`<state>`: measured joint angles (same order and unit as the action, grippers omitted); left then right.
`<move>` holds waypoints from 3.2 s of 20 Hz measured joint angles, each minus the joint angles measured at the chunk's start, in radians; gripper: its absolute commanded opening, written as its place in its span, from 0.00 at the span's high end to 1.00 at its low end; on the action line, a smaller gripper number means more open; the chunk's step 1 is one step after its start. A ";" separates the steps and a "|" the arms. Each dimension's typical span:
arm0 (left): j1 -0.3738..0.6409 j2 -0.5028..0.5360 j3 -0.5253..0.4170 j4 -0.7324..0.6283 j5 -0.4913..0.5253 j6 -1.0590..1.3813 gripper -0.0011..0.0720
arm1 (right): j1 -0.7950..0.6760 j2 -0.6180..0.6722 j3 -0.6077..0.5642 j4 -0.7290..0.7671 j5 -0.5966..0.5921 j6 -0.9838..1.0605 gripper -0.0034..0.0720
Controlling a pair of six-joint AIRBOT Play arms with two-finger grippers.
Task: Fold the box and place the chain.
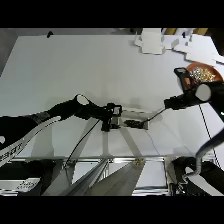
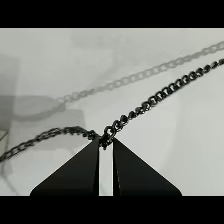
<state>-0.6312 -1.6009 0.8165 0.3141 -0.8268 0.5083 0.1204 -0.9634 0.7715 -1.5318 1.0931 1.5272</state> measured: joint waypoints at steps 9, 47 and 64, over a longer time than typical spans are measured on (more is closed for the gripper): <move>0.000 0.000 0.000 0.000 0.000 0.000 0.80 | 0.014 0.267 0.000 0.235 0.112 -0.114 0.93; 0.000 0.000 0.000 0.000 0.000 0.000 0.80 | 0.339 0.247 -0.127 0.510 -0.101 -0.138 0.92; 0.000 0.000 0.000 0.000 0.000 0.000 0.80 | 0.050 0.150 0.011 0.330 -0.182 -0.176 0.75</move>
<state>-0.6312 -1.6009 0.8165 0.3138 -0.8268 0.5083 0.1703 -0.8139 0.7822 -1.2018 0.9112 1.3514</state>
